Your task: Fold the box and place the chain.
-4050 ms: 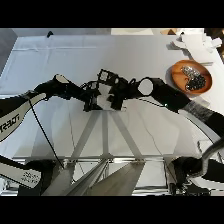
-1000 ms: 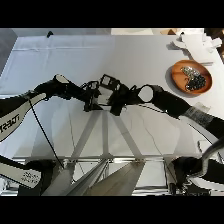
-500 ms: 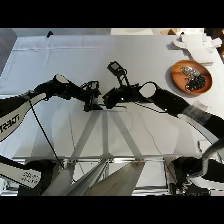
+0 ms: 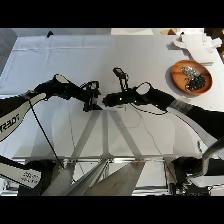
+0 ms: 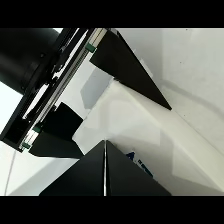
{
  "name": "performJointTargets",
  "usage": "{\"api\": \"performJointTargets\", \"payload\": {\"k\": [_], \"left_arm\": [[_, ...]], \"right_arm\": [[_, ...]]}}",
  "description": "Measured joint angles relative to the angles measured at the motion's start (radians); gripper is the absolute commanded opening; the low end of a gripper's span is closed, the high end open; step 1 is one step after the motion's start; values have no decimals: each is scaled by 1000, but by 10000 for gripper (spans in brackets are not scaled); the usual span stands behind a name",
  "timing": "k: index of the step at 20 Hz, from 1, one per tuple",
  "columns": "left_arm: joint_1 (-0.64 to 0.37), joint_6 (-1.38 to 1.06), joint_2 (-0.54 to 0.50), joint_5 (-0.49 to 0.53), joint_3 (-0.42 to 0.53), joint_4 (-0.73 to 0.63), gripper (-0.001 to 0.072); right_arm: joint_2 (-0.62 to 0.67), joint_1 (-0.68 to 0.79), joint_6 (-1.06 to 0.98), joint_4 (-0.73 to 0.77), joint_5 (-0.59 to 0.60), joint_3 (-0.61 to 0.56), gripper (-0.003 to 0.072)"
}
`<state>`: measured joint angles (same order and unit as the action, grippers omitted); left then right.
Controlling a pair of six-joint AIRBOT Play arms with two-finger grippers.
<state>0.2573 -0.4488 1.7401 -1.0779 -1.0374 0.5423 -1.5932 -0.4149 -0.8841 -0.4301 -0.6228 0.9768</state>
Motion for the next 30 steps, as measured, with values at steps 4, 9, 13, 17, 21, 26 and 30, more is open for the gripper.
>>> {"api": "performJointTargets", "payload": {"k": [4,9,13,17,21,26,30], "left_arm": [[1,5,0,0,0,-5,211],[0,7,0,2,0,-6,211],[0,5,0,1,0,-5,211],[0,3,0,1,0,-4,211],[0,2,0,0,0,-3,211],[0,3,0,1,0,-4,211],[0,4,0,-1,0,-3,211]], "right_arm": [[27,5,-3,-14,-1,-2,11],[129,51,1,-64,-23,-11,11],[198,108,2,-65,-56,-97,10],[203,147,2,-43,-42,-188,11],[195,159,1,-32,-14,-217,11],[203,164,-1,-43,-16,-226,11],[299,212,-3,-82,-31,-200,12]]}}
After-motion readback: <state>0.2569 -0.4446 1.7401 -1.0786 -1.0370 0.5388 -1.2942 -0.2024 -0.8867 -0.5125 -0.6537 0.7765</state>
